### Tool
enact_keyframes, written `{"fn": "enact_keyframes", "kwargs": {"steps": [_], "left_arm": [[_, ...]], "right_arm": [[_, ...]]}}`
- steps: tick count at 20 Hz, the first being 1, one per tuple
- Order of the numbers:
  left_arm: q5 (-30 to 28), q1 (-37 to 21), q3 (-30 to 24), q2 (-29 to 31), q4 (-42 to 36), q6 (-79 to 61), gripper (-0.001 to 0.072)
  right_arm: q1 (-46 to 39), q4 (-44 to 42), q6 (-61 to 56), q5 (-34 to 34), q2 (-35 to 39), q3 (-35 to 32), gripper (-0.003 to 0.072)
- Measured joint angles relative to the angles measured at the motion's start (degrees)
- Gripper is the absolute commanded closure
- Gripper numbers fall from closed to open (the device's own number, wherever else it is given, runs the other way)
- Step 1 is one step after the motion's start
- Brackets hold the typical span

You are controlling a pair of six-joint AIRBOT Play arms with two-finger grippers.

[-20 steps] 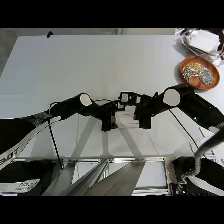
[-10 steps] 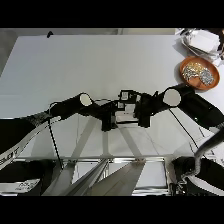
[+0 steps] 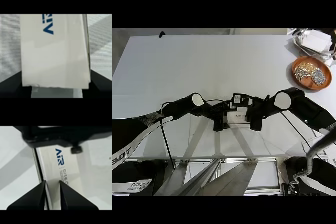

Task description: Fold the box and place the chain.

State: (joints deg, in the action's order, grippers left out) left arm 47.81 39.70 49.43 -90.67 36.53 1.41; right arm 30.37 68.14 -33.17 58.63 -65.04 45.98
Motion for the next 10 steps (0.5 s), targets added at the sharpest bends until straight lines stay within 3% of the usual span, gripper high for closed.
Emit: {"fn": "enact_keyframes", "kwargs": {"steps": [3,6,10], "left_arm": [[0.0,0.0,0.0,0.0,0.1,-0.2,0.0578],[0.0,0.0,0.0,0.0,0.0,-0.1,0.0578],[0.0,0.0,0.0,0.0,0.0,0.0,0.0578]], "right_arm": [[0.5,-0.2,0.0,0.0,0.0,-1.2,0.0492],[0.8,-0.4,0.0,0.2,0.0,-1.7,0.0355],[0.9,-0.7,0.0,-0.5,0.0,-2.0,0.0343]]}}
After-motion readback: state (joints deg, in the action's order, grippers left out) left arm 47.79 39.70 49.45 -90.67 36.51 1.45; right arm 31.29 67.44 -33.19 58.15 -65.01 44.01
